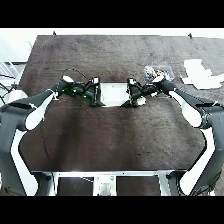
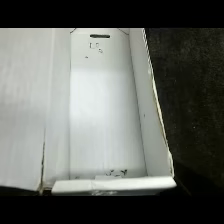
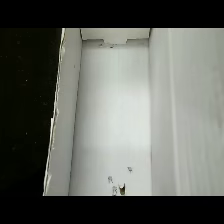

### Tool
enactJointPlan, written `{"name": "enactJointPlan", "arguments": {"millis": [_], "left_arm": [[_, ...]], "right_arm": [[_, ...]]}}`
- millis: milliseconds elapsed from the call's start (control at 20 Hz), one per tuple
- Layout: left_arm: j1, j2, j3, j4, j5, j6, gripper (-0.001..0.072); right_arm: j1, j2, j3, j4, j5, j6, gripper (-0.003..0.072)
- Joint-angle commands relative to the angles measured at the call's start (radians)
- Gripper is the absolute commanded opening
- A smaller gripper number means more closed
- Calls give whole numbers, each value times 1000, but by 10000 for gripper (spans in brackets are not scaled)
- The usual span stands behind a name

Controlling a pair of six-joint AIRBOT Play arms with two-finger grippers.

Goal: Fold the box and place the chain.

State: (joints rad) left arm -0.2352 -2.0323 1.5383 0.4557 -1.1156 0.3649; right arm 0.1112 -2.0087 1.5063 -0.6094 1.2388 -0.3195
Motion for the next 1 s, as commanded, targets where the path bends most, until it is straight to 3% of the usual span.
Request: {"name": "enactJointPlan", "arguments": {"millis": [0,950], "left_arm": [[-4,-1,0,0,-8,18,718],[-4,-16,1,-50,1,21,718]], "right_arm": [[0,0,0,0,1,0,587],[0,0,0,0,0,1,587]]}}
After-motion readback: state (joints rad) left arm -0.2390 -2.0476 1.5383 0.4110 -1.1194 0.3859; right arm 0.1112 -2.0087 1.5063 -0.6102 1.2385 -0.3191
